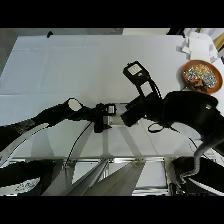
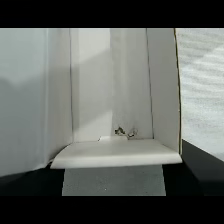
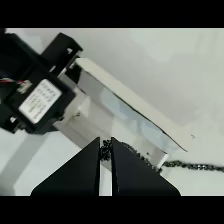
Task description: Fold the box and place the chain.
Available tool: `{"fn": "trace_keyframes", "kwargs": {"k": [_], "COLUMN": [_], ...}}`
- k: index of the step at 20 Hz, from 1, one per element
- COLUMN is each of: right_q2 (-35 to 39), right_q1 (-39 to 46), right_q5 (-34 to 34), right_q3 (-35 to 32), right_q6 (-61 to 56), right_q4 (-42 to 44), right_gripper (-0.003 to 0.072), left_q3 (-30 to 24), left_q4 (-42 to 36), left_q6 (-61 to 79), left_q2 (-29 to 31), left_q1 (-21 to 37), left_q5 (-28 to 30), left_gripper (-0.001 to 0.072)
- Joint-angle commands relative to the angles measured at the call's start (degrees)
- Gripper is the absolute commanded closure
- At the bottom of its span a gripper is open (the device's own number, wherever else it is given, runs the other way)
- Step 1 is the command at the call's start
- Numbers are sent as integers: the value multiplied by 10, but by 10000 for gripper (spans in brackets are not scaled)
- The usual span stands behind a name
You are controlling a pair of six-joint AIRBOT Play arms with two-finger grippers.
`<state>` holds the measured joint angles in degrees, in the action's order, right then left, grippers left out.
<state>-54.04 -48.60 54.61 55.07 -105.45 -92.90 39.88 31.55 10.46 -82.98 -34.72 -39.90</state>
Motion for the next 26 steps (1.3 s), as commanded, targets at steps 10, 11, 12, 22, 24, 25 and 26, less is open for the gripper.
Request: {"fn": "trace_keyframes", "kwargs": {"k": [10,11,12,22,24,25,26], "right_q2": [-134,-139,-143,-137,-108,-91,-77], "right_q1": [33,33,33,33,48,68,94], "right_q5": [-36,-30,-29,-23,2,34,76], "right_q3": [-32,-32,-32,-40,-39,-33,-24], "right_q6": [38,38,38,40,54,55,61], "right_q4": [106,106,106,109,109,109,109], "right_gripper": [669,669,669,547,548,548,549], "left_q3": [0,0,0,0,0,0,0], "left_q4": [0,0,0,0,0,0,0], "left_q6": [0,0,0,0,0,0,0], "left_q2": [0,0,0,0,0,0,0], "left_q1": [0,0,0,0,0,0,0], "left_q5": [0,0,0,0,0,0,0], "left_gripper": [574,574,574,574,574,574,574]}}
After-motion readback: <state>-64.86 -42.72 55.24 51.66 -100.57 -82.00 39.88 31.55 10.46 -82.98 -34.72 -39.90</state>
